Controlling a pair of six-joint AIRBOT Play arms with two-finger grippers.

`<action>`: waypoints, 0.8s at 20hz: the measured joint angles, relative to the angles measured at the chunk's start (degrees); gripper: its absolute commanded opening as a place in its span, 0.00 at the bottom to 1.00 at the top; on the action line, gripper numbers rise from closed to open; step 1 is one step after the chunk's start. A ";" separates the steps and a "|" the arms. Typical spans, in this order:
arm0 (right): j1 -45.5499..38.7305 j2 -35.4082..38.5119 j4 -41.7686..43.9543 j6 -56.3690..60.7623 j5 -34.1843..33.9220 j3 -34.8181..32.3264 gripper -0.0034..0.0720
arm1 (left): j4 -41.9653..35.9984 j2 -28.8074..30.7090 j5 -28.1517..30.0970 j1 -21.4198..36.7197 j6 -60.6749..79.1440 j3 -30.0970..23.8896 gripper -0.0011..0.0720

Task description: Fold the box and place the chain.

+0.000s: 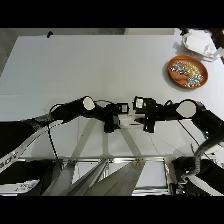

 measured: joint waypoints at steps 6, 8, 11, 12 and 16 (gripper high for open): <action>0.00 0.00 0.07 0.31 0.00 -1.27 0.40 | 0.00 0.00 0.02 0.00 0.09 0.00 0.48; 0.00 0.09 -0.50 0.42 1.20 -1.55 0.41 | 0.07 0.00 0.02 0.00 0.17 0.00 0.48; -0.04 0.83 -0.50 0.48 1.99 -1.70 0.42 | 0.20 0.00 0.00 0.00 0.39 0.00 0.48; -0.04 1.18 -0.48 0.59 2.14 -1.79 0.42 | 0.17 0.00 0.02 0.00 0.37 0.00 0.48; -0.04 3.26 -0.13 0.66 2.51 -1.79 0.42 | 0.13 0.00 0.00 0.00 0.22 0.00 0.48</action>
